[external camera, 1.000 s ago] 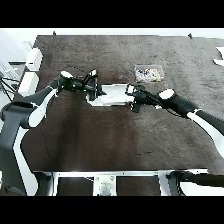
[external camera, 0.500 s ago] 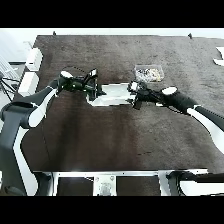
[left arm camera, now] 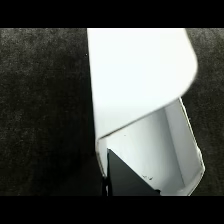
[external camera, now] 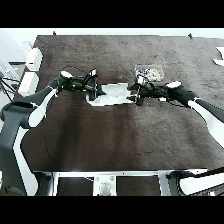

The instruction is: Fold the box and place the chain.

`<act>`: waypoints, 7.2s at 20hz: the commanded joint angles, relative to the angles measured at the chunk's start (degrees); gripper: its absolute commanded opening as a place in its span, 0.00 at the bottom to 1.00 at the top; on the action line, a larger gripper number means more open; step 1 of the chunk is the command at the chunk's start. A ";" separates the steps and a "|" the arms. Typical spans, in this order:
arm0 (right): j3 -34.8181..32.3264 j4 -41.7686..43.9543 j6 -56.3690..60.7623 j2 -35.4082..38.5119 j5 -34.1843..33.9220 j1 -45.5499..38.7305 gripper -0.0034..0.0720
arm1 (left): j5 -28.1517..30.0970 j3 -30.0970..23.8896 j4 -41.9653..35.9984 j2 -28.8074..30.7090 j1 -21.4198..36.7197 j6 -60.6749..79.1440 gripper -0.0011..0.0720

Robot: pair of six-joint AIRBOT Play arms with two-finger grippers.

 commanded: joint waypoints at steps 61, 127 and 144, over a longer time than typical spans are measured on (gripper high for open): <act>26.86 -4.59 0.33 -25.88 29.14 -2.62 0.90 | -0.02 -0.02 -0.02 0.00 0.04 0.02 0.05; 28.44 -4.37 -0.79 -27.98 28.63 -1.79 0.82 | -0.09 -0.02 -0.02 0.00 0.02 -0.04 0.05; 28.44 -4.37 -0.79 -27.98 28.65 -1.79 0.82 | -0.02 -0.02 -2.95 0.00 0.02 0.04 0.05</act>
